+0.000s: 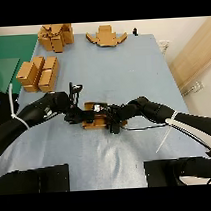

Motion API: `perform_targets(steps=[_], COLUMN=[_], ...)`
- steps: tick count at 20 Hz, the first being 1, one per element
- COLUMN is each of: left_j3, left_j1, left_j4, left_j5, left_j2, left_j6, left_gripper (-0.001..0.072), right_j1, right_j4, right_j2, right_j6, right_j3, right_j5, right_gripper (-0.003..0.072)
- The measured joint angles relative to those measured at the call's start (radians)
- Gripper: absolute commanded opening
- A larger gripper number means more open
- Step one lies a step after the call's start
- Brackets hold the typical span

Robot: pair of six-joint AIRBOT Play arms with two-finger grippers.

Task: Fold the box.

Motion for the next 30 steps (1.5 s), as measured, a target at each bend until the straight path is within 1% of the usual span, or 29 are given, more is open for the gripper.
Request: perform_targets(steps=[2, 3, 4, 5, 6, 9, 10, 11, 15, 17, 19, 21, 24, 25, 26, 30], left_j3=[0.026, 0.044, 0.065, 0.085, 0.105, 0.143, 0.150, 0.154, 0.165, 0.166, 0.166, 0.167, 0.167, 0.167, 0.167, 0.168], left_j1=[-0.028, -0.040, -0.055, -0.068, -0.083, -0.113, -0.118, -0.121, -0.129, -0.130, -0.132, -0.131, -0.131, -0.130, -0.130, -0.128], left_j4=[0.040, 0.068, 0.106, 0.148, 0.193, 0.291, 0.309, 0.315, 0.309, 0.299, 0.288, 0.300, 0.317, 0.321, 0.326, 0.310], left_j5=[-0.016, -0.029, -0.048, -0.068, -0.090, -0.138, -0.147, -0.154, -0.156, -0.140, -0.144, -0.145, -0.144, -0.145, -0.145, -0.143], left_j2=[-0.034, -0.050, -0.066, -0.079, -0.092, -0.121, -0.130, -0.139, -0.159, -0.166, -0.166, -0.167, -0.170, -0.173, -0.176, -0.184], left_j6=[-0.051, -0.081, -0.116, -0.146, -0.179, -0.245, -0.257, -0.267, -0.281, -0.268, -0.271, -0.280, -0.300, -0.304, -0.307, -0.290], left_gripper=[0.0572, 0.0441, 0.0416, 0.0405, 0.0341, 0.0341, 0.0280, 0.0014, 0.0023, 0.0548, 0.0543, 0.0404, 0.0394, 0.0192, 0.0012, 0.0018], right_j1=[0.000, 0.000, 0.000, 0.000, 0.000, 0.000, 0.000, 0.000, 0.000, 0.000, 0.000, 0.000, 0.001, 0.001, 0.001, 0.000], right_j4=[0.000, 0.000, 0.000, 0.000, 0.000, 0.000, 0.000, 0.000, 0.001, -0.001, -0.001, -0.001, -0.001, -0.001, -0.001, 0.002], right_j2=[0.000, 0.000, 0.000, 0.000, 0.000, 0.000, 0.000, 0.000, 0.000, 0.000, 0.000, 0.000, 0.000, 0.000, 0.000, 0.000], right_j6=[0.000, 0.000, 0.000, 0.000, 0.000, 0.000, 0.000, 0.000, 0.003, -0.001, -0.001, -0.001, -0.001, -0.001, -0.001, 0.002], right_j3=[0.000, 0.000, 0.000, 0.000, 0.000, 0.000, 0.000, 0.000, 0.000, 0.000, 0.000, 0.000, 0.000, 0.000, 0.000, 0.000], right_j5=[0.000, 0.000, 0.000, 0.000, 0.001, 0.001, 0.001, 0.001, 0.002, 0.002, 0.002, 0.002, 0.002, 0.002, 0.002, 0.002], right_gripper=[0.0362, 0.0362, 0.0362, 0.0362, 0.0362, 0.0362, 0.0362, 0.0362, 0.0362, 0.0362, 0.0362, 0.0362, 0.0362, 0.0362, 0.0362, 0.0362])
